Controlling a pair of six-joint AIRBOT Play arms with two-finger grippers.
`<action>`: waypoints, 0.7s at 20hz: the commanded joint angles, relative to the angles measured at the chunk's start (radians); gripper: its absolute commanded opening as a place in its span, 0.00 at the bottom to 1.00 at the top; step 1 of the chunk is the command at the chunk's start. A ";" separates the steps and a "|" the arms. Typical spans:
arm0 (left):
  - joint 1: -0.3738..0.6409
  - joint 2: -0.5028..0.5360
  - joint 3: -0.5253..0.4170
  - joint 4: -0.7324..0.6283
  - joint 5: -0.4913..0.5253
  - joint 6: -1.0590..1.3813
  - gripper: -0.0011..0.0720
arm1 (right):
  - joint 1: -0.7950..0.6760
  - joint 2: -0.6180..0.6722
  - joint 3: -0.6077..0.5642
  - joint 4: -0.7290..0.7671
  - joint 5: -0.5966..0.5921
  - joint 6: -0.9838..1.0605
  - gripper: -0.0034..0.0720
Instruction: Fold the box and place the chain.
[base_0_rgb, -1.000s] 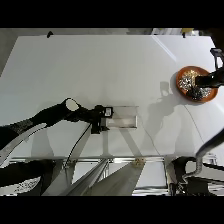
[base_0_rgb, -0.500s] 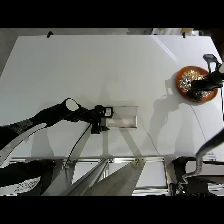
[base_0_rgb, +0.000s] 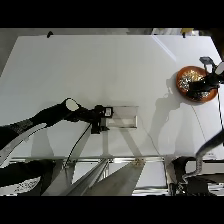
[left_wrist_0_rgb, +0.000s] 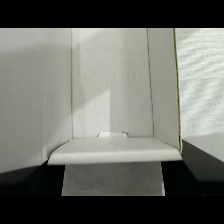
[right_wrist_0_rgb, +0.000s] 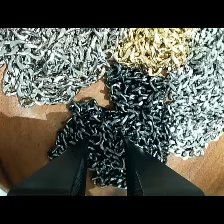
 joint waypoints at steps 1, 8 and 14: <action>-0.001 0.000 0.000 0.000 0.000 0.000 0.20 | -0.001 -0.002 0.001 0.000 -0.016 -0.001 0.34; -0.001 0.000 0.000 0.000 0.000 0.000 0.20 | -0.001 -0.002 0.001 0.000 -0.021 -0.001 0.24; -0.001 0.000 0.000 0.000 0.000 0.000 0.20 | -0.001 -0.016 0.000 0.002 -0.020 -0.001 0.24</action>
